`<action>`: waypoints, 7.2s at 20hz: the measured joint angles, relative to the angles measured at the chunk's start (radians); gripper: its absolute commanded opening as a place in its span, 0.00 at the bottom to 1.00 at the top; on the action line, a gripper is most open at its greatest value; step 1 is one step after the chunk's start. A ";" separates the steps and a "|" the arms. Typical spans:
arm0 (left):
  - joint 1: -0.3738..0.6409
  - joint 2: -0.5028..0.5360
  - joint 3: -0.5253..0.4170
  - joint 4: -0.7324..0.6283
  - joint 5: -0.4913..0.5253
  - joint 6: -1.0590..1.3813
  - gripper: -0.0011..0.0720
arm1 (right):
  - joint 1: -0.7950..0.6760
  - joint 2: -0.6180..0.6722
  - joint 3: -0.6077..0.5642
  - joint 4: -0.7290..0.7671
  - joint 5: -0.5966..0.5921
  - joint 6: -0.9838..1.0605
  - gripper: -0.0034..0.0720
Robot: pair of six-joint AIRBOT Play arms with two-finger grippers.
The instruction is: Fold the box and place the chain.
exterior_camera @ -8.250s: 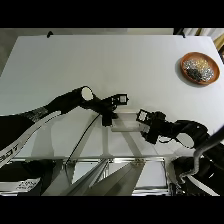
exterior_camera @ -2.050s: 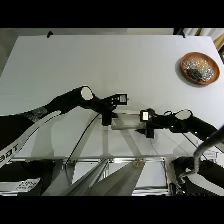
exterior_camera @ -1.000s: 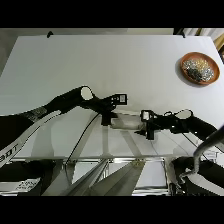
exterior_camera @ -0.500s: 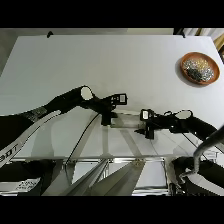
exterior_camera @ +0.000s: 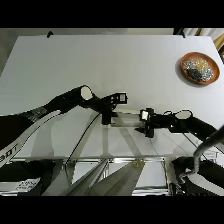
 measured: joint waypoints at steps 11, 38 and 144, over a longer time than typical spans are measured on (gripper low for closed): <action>0.000 0.000 0.000 0.000 -0.005 0.000 0.03 | 0.000 0.000 0.000 -0.006 -0.012 -0.006 0.39; 0.000 0.116 -0.001 0.099 -0.083 -0.063 0.59 | -0.001 0.001 0.002 -0.006 -0.025 -0.002 0.39; 0.052 0.315 -0.271 0.149 0.161 -0.040 0.30 | -0.001 0.001 0.001 -0.008 -0.016 -0.006 0.39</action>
